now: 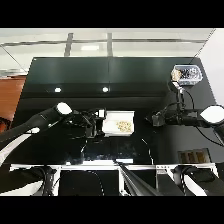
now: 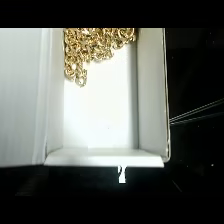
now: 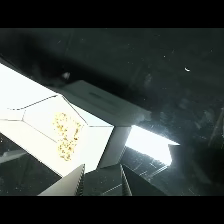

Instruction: Fold the box and place the chain.

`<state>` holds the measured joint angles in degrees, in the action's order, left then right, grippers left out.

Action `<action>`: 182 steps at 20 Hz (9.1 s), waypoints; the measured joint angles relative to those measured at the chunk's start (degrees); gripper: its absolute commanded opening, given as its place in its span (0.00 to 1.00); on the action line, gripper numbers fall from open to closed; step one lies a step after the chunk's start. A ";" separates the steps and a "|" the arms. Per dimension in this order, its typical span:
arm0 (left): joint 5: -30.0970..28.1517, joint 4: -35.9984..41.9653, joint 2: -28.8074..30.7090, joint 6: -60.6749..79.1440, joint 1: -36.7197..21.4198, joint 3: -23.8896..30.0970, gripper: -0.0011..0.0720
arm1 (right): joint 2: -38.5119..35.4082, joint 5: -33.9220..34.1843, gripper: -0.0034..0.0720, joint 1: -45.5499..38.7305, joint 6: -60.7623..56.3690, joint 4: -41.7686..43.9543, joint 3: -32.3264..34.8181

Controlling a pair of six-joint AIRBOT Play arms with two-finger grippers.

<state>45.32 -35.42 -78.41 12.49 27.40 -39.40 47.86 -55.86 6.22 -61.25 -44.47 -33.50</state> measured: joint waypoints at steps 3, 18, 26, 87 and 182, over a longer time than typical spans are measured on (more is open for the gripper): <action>-1.14 -0.09 -0.90 -0.42 1.38 -1.16 0.95 | 0.00 0.11 0.41 0.00 0.00 0.00 -0.02; -1.88 0.42 -1.49 -0.83 2.25 -1.99 0.55 | 9.88 11.52 0.90 2.67 -1.99 8.76 -5.88; -1.81 1.09 -1.49 -0.81 2.25 -2.03 0.55 | 15.69 5.03 0.90 8.61 25.68 9.73 -7.87; -1.60 1.36 -1.53 -0.79 2.29 -2.05 0.55 | 17.09 -2.91 0.41 13.90 41.31 -1.92 -8.04; 8.92 -5.90 -8.46 -23.37 12.39 -22.99 0.98 | -1.68 -15.63 0.07 -18.69 0.39 2.34 -8.00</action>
<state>54.24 -41.32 -86.87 -10.87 39.79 -62.39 46.17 -71.48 -12.47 -60.86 -42.13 -41.50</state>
